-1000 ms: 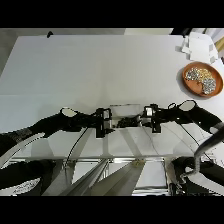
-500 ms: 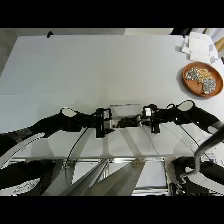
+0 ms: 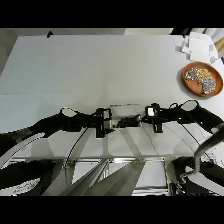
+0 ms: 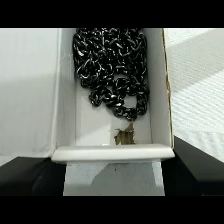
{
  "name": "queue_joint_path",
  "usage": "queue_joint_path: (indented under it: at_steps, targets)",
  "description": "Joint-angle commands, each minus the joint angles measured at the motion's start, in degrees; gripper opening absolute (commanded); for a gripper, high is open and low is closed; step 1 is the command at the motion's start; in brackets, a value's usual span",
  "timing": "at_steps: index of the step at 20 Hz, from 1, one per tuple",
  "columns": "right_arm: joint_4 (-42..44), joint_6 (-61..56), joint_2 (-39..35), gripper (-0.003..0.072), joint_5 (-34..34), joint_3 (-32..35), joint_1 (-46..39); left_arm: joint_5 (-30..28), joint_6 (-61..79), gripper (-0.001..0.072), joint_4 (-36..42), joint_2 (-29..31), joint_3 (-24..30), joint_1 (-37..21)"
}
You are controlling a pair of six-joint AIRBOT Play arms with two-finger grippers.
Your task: Fold the box and place the chain.
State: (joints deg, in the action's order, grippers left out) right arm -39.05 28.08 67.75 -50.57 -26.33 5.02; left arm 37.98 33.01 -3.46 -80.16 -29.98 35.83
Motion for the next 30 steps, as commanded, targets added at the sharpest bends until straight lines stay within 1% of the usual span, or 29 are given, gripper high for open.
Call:
queue_joint_path:
  at_steps: [1, 5, 7, 12, 17, 21, 23, 27, 30]
  targets:
    - [0.28, -1.27, -1.97, 0.0012, -1.51, 0.02, -1.36, 0.00, 0.00, 0.0069, -0.02, 0.00, 0.00, -0.02]
    - [0.50, -2.16, -5.35, 0.0012, -2.75, 0.02, -1.33, -0.02, 0.00, 0.0069, -0.02, 0.00, 0.00, -0.02]
    - [0.59, -6.60, -7.78, 0.0012, -2.80, 0.02, -1.33, 0.00, 0.00, 0.0069, -0.02, 0.00, 0.00, -0.02]
    - [4.83, -9.07, -12.15, 0.0012, -4.70, 0.02, -1.31, 0.00, 0.00, 0.0069, -0.02, 0.00, 0.00, -0.02]
    - [5.11, -11.82, -13.25, 0.0012, -5.88, 0.02, -0.74, 0.00, 0.00, 0.0069, -0.02, 0.00, 0.00, -0.02]
    - [9.49, -14.86, -13.55, 0.0012, -5.95, 0.02, 4.22, -0.02, 0.00, 0.0069, -0.02, 0.00, 0.00, -0.02]
    - [10.71, -14.86, -13.55, 0.0013, -5.09, 0.02, 7.21, -0.02, 0.00, 0.0069, -0.02, 0.00, 0.00, -0.02]
    - [11.26, -19.52, -13.51, 0.0014, 2.29, 0.02, 10.49, 0.00, 0.00, 0.0069, -0.02, 0.00, 0.00, -0.02]
    - [14.08, -19.61, -13.29, 0.0015, 3.98, 0.02, 12.59, -0.02, 0.00, 0.0069, -0.02, 0.00, 0.00, -0.02]
